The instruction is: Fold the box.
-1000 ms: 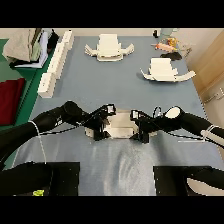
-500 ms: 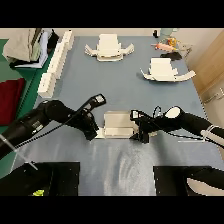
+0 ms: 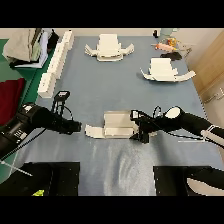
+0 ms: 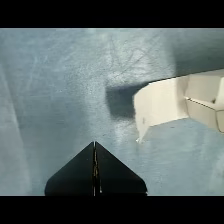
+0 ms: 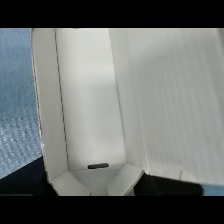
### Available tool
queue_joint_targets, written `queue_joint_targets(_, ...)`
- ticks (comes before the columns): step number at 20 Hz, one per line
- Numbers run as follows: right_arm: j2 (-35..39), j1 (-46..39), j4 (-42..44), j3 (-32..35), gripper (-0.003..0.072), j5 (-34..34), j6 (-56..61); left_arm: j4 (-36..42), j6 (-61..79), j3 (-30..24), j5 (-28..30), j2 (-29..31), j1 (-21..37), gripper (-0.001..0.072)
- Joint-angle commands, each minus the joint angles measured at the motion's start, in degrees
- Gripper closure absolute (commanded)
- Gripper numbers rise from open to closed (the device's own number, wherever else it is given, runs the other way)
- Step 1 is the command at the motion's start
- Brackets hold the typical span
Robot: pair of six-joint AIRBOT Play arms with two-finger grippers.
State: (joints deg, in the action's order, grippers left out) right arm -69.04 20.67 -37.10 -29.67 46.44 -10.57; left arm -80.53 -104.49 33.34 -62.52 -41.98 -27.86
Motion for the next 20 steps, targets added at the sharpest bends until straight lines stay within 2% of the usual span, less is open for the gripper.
queue_joint_targets(1, 0.0, 0.0, 0.0, 0.0, 0.0147, 0.0, 0.0, 7.5, -1.6, -4.7, 5.2, -1.4, 1.4, 0.0692)
queue_joint_targets(3, 0.0, 0.0, 0.0, 0.0, 0.0146, 0.0, 0.0, 15.2, 2.7, -7.4, 11.4, -3.5, 1.4, 0.0692)
queue_joint_targets(6, 0.0, 0.0, 0.0, 0.0, 0.0146, 0.0, 0.0, 23.9, 11.8, -8.3, 14.5, -6.8, 1.4, 0.0692)
queue_joint_targets(11, 0.0, 0.0, 0.0, 0.0, 0.0146, 0.0, 0.0, 30.8, 16.9, -8.6, 17.6, -8.4, 0.0, 0.0692)
queue_joint_targets(14, 0.0, 0.0, 0.0, 0.0, 0.0146, 0.0, 0.0, 31.9, 17.6, -8.6, 19.6, -8.4, -2.2, 0.0692)
queue_joint_targets(20, 0.0, 0.0, 0.0, 0.0, 0.0146, 0.0, 0.0, 36.0, 21.4, -8.4, 20.1, -8.3, -2.5, 0.0691)
